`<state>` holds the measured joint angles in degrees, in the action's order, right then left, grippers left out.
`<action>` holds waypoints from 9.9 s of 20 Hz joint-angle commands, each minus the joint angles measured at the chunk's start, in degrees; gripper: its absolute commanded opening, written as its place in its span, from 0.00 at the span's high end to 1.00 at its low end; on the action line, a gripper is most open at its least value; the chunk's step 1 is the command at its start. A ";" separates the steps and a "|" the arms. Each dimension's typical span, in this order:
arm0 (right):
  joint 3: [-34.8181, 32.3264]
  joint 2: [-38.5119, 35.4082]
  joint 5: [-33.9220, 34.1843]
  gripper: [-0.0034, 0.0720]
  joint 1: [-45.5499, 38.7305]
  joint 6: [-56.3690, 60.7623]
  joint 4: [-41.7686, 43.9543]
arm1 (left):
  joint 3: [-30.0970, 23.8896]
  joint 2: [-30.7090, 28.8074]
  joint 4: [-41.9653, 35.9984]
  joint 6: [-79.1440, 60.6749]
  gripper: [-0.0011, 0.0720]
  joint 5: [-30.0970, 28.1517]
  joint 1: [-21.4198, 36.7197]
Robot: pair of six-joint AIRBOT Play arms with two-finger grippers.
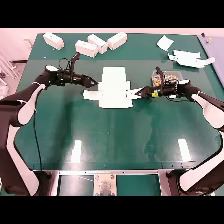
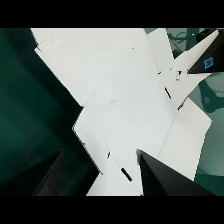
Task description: Fold the box and place the chain.
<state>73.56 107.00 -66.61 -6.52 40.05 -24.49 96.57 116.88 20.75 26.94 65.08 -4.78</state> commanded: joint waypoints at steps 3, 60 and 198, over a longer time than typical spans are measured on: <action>0.07 0.00 -0.07 0.95 0.00 0.00 0.07 | 0.83 1.84 0.09 1.16 0.26 -2.12 -0.46; 0.57 0.00 0.33 0.22 -0.61 -2.86 1.38 | 11.19 11.34 -5.33 -33.79 0.96 9.05 -5.09; -28.57 -28.44 41.29 0.13 24.11 -63.71 4.57 | 6.21 9.27 -0.35 -46.45 0.95 13.35 -2.56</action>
<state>44.07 78.54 -24.95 18.04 -22.98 -20.03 102.80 126.10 20.43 -19.51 78.43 -7.29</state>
